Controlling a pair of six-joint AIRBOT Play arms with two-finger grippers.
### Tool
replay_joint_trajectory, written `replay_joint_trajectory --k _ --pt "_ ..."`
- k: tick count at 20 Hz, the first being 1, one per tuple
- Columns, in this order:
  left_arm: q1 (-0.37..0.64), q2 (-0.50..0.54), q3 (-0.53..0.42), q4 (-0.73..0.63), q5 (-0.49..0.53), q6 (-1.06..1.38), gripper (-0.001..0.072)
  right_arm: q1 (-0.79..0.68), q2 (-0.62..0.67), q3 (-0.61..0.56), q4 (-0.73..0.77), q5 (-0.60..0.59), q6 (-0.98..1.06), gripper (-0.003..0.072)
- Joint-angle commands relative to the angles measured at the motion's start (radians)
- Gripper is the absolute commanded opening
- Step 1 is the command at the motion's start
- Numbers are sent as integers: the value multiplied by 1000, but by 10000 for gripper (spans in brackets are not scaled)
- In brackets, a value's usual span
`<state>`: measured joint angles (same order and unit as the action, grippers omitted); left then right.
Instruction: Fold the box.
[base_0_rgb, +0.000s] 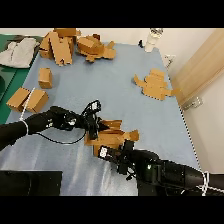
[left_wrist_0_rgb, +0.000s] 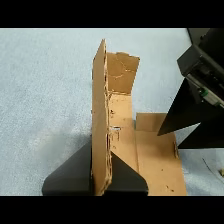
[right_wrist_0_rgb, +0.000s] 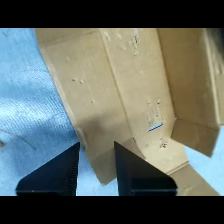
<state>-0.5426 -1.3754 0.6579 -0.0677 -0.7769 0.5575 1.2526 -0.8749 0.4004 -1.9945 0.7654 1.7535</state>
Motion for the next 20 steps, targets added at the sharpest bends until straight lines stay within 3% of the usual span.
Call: replay_joint_trajectory --k 1,14,17,20 --pt "0 0 1 0 0 0 12 1 3 3 17 24 0 350" --pt "0 0 1 0 0 0 12 0 -42 7 -12 -23 0 350" --pt "0 0 1 0 0 0 12 0 -11 31 -24 40 0 349" --pt "0 0 1 0 0 0 12 -10 73 33 -78 -25 0 349"
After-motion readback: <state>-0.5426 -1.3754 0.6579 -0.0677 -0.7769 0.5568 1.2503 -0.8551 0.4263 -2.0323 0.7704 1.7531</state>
